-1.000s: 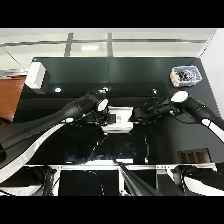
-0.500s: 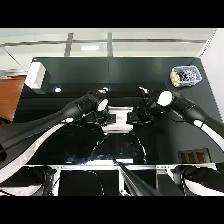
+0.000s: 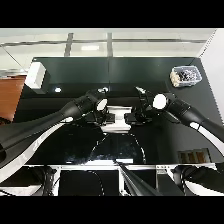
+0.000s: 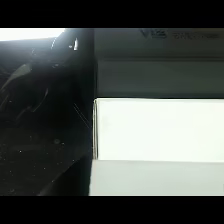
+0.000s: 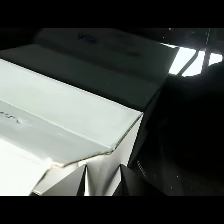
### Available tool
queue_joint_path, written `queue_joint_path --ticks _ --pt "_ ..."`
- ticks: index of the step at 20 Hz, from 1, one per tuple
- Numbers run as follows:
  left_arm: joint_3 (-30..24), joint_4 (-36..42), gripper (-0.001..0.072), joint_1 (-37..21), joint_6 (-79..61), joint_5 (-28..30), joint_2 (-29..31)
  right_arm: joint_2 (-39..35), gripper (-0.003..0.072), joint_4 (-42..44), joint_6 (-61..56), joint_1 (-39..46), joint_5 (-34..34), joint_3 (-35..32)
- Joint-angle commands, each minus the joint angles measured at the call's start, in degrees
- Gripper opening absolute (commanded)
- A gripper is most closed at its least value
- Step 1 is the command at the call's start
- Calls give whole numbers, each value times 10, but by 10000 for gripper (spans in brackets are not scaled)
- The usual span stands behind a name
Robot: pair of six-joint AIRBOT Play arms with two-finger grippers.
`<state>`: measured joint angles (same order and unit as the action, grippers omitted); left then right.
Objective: Fold the box and place the chain.
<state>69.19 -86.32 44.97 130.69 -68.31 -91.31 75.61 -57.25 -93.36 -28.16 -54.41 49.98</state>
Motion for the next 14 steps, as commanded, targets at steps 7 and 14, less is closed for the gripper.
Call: queue_joint_path --ticks 7,14 --pt "0 0 24 0 0 3 0 3 235 -100 -122 -35 24 1" --pt "0 0 24 0 0 3 0 29 235 -184 -211 -72 -40 58"
